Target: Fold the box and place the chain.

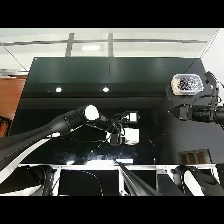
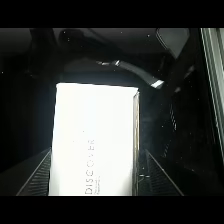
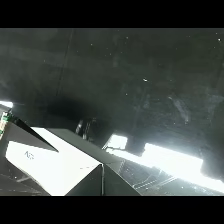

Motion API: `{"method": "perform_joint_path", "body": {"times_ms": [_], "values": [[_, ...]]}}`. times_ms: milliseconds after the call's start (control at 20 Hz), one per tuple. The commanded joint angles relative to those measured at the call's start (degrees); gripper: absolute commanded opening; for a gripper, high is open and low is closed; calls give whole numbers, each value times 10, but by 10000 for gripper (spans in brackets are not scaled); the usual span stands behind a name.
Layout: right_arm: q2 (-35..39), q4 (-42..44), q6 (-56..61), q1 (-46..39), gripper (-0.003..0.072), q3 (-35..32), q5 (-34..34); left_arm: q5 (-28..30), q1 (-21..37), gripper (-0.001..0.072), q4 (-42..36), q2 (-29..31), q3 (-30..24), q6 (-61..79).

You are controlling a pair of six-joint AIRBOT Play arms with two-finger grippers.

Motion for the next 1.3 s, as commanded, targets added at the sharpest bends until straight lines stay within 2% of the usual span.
{"method": "perform_joint_path", "body": {"times_ms": [0, 300, 450, 700, 750, 800, 850, 950, 1050, 1150, 1250], "values": [[0, 0, 0, 0, 6, 0, -2, -4, 0, 708, 4, 0, 0, 0], [0, 0, 0, 0, 6, 0, -2, -13, -16, 709, 67, -4, 0, -15], [0, 0, 0, 0, 6, 0, -2, 1, -40, 710, 120, -30, 0, -64], [0, 0, 0, 0, 6, 0, -2, 33, -64, 695, 127, -42, 0, -93], [0, 0, 0, 0, 6, 0, -2, 32, -64, 556, 137, -40, 0, -114], [0, 0, 0, 0, 6, 0, -2, 30, -60, 369, 157, -33, 0, -143], [0, 0, 1, 0, 6, 0, -1, 30, -52, 336, 183, -23, 0, -186], [0, 0, 1, 0, 6, 0, -2, 16, -15, 337, 247, 2, 0, -331], [0, 0, 5, 0, 6, 0, -2, -30, 52, 337, 346, 25, 0, -462], [0, 0, 7, 0, 6, 0, -3, -62, 142, 337, 442, 37, 0, -524], [0, 0, 14, 0, 6, 0, -3, -61, 252, 338, 510, 38, 3, -542]]}}
